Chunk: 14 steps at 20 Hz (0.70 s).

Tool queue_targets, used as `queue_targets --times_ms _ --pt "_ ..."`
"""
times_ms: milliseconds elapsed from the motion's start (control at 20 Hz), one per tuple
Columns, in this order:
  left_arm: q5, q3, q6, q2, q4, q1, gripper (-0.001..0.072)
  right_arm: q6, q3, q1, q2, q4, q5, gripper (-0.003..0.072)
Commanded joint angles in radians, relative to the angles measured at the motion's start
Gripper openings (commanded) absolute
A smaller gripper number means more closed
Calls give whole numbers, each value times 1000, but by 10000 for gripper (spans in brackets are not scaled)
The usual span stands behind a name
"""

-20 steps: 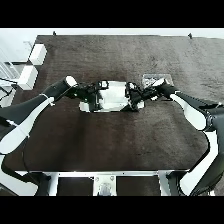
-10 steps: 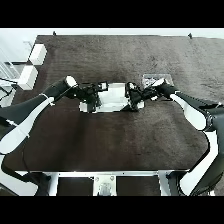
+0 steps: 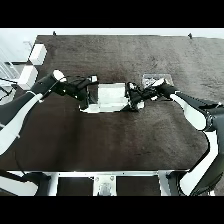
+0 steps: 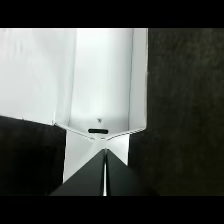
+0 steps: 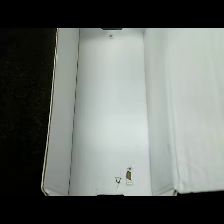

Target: Fold the box and place the chain.

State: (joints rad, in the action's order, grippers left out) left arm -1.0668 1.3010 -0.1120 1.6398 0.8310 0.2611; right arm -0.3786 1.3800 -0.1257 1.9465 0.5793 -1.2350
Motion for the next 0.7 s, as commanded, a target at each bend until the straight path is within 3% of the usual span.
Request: queue_targets --times_ms 0,150,350,650 --pt "-14 -1 -93 -81 -9 -9 18 0 0 0 0 0 0 568" --pt "14 0 -258 -135 -92 -9 18 0 0 0 0 0 0 567" --pt "183 -7 -663 -203 -37 -9 17 0 0 -1 0 0 0 568" --pt "166 -89 -994 -272 78 -35 19 0 0 -1 0 0 0 567"
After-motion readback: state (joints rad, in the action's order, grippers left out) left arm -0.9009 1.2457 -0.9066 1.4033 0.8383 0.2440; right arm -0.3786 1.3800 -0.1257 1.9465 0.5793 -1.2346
